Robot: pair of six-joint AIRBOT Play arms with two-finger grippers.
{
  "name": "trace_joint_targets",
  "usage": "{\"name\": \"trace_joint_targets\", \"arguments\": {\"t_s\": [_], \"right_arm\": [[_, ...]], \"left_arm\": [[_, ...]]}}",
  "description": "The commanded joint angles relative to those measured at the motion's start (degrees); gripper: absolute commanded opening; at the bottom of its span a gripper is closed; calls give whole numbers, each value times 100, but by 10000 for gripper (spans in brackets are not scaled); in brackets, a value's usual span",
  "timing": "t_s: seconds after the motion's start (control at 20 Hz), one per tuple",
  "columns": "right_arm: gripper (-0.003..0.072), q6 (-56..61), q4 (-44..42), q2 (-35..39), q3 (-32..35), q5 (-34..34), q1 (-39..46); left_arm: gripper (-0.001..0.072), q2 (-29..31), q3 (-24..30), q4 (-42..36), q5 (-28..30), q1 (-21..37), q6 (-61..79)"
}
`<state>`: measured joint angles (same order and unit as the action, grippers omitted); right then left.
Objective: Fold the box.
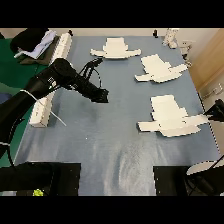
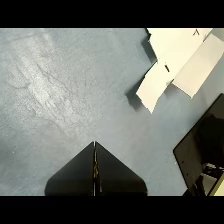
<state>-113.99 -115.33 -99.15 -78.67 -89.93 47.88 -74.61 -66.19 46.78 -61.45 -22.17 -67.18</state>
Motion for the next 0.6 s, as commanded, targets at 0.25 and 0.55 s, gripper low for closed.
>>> {"name": "trace_joint_targets", "arguments": {"t_s": [0.25,0.55], "right_arm": [[2,-472,-1296,-201,-35,-901,-560],[0,-358,-1838,267,245,-1036,-1585]], "left_arm": [[15,2,2,-57,-2,0,2],[14,2,0,-57,50,0,7]]}}
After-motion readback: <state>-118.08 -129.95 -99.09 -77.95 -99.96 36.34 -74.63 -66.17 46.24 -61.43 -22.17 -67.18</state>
